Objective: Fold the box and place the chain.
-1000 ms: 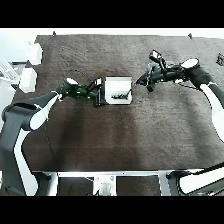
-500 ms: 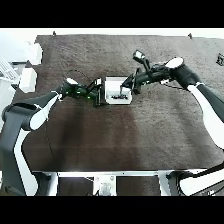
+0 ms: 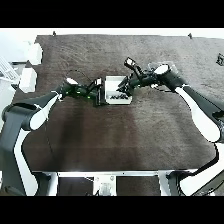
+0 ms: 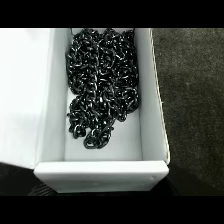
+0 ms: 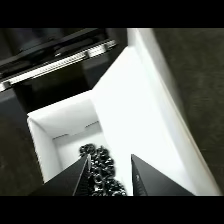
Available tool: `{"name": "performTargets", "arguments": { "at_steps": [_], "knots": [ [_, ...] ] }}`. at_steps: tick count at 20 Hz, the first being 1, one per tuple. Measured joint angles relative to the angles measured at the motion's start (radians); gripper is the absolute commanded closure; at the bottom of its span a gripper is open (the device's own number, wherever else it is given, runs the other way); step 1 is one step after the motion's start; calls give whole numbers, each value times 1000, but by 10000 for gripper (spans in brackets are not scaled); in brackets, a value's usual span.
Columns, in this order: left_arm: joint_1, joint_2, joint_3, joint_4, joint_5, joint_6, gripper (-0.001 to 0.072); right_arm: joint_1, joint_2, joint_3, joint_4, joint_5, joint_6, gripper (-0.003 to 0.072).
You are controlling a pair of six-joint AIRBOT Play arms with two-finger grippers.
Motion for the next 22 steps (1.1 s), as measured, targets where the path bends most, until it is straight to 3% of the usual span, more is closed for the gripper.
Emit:
{"name": "performTargets", "arguments": {
  "at_steps": [4, 5, 10, 15, 22],
  "knots": [
    [0, 0, 0, 0, 0, 0, 182, -20, 87, 3, 3, 8, 60, 380],
    [0, 0, 0, 0, 0, 0, 182, -33, 112, 5, 6, 10, 68, 422],
    [0, 0, 0, 0, 0, 0, 182, -142, 171, 7, 73, -1, 93, 425],
    [0, 0, 0, 0, 0, 0, 182, -215, 106, 35, 188, -56, 99, 426],
    [0, 0, 0, 0, 0, 0, 182, -189, -55, 142, 235, -36, 113, 478]
  ]
}}
